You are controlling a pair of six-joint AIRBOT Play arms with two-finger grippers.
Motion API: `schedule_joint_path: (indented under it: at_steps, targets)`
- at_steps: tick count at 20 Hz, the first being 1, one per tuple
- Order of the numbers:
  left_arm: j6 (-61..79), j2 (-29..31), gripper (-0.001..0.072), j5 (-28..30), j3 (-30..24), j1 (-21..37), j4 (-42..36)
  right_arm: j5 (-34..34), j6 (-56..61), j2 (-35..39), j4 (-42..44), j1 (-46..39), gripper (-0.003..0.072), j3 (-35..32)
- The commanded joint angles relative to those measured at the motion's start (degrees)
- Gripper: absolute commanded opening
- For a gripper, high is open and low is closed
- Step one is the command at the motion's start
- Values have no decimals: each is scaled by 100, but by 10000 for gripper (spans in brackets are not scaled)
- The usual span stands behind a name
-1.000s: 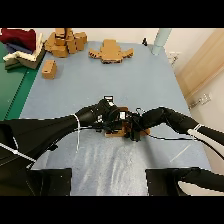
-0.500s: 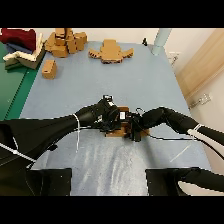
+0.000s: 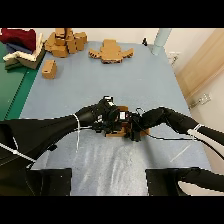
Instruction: Fold the box.
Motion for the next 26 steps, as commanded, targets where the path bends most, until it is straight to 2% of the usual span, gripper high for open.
schedule_joint_path:
  at_steps: [1,4,10,14,17,20,22,23,24,25,26]
  targets:
    - [-20,2,493,-120,44,0,-142,-9,2,0,-4,-2,594,4]
    - [52,9,493,-457,278,111,-337,-9,2,0,-4,-2,594,2]
    - [538,289,493,-981,450,800,-1091,-9,2,0,-4,-2,594,2]
    - [793,304,492,-1097,450,1252,-1589,-9,2,0,-4,-2,594,2]
    - [1416,304,493,-1154,450,1593,-2306,-9,2,0,-7,-2,594,2]
    - [2127,306,493,-1613,450,2098,-2857,-11,2,0,-4,-2,594,2]
    - [2503,310,492,-2057,450,2426,-2889,-9,2,0,-4,-2,594,4]
    - [2778,310,423,-2218,450,2575,-2872,-9,2,0,-4,-2,593,2]
    - [3180,310,188,-2295,450,2726,-2837,-9,2,0,-4,-2,593,2]
    - [3683,310,14,-2280,450,2855,-2791,-9,2,0,-4,-2,594,2]
    - [4234,310,11,-2188,450,2966,-2739,-9,2,0,-4,-2,593,2]
